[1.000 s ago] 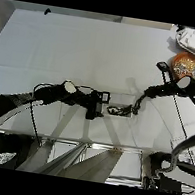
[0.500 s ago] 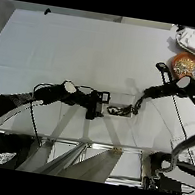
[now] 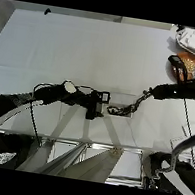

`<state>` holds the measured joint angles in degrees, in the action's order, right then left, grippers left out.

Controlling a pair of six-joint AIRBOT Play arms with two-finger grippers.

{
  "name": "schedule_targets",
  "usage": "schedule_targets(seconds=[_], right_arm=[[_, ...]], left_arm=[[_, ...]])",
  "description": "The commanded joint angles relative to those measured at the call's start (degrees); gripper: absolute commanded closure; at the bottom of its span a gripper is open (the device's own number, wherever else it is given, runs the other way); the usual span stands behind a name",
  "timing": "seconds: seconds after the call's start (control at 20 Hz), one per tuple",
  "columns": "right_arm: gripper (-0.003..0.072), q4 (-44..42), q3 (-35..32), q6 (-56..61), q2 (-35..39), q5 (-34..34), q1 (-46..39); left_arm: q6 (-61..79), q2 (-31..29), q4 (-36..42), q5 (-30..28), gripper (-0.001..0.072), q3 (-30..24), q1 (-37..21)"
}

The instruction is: Fold the box and place the chain.

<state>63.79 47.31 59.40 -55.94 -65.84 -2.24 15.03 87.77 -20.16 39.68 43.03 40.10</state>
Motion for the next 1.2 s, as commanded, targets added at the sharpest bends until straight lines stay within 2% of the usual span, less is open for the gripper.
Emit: schedule_targets(seconds=[0.0,0.15,0.45,0.7,1.15], right_arm=[[0.0678,-2.8,0.1,2.4,10.3,-10.3,0.0],[0.0678,-5.2,0.0,2.5,17.0,-16.3,0.0],[0.0678,-16.0,0.0,2.4,25.9,-17.3,0.0],[0.0678,-26.9,0.0,0.4,26.8,-15.1,0.0],[0.0678,-30.0,-1.3,-2.3,25.3,-7.4,0.0]], left_arm=[[0.0,-0.1,0.0,0.0,0.0396,0.0,0.0],[0.0,0.0,0.0,0.0,0.0396,0.0,0.0],[0.0,0.0,0.0,0.0,0.0396,0.0,0.0],[0.0,0.0,0.0,0.0,0.0396,0.0,0.0],[0.0,0.0,0.0,0.0,0.0396,0.0,0.0]])
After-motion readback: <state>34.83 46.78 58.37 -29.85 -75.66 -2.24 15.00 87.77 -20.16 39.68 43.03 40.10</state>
